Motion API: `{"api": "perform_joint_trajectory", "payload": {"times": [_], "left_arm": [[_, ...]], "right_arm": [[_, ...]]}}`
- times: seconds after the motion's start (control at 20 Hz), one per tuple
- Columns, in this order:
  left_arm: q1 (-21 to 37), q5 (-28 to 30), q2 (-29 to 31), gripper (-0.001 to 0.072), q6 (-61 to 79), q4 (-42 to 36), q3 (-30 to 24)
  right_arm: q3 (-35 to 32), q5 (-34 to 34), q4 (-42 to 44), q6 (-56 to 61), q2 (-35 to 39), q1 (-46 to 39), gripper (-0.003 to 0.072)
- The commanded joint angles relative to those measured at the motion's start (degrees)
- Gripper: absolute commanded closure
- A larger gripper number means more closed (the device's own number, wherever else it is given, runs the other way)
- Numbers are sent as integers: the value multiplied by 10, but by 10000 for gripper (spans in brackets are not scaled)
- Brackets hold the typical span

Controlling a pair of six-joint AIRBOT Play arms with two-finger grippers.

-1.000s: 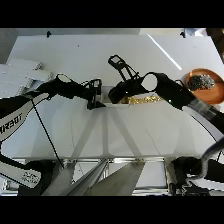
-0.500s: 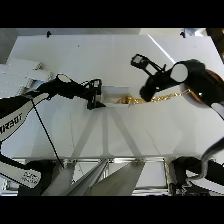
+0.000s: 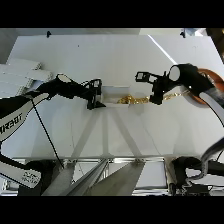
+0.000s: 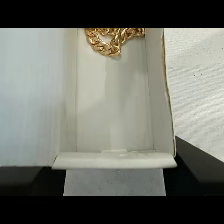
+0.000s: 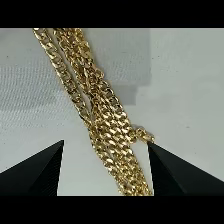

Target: Fold the box and place the chain.

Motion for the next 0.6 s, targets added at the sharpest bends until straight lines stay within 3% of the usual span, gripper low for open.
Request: {"api": "perform_joint_trajectory", "payload": {"times": [0.0, 0.25, 0.35, 0.4, 0.55], "left_arm": [[0, 0, 0, 622, 0, 0, 0], [0, 0, 0, 622, 0, 0, 0], [0, 0, 0, 622, 0, 0, 0], [0, 0, 0, 622, 0, 0, 0], [0, 0, 0, 622, 0, 0, 0]], "right_arm": [[0, -36, -3, -36, -45, -2, 114], [0, -41, -1, -36, -76, -2, 284], [0, -38, -1, -28, -76, -2, 574], [0, -33, -3, -14, -75, -2, 675], [0, -7, -3, 33, -62, 9, 673]]}}
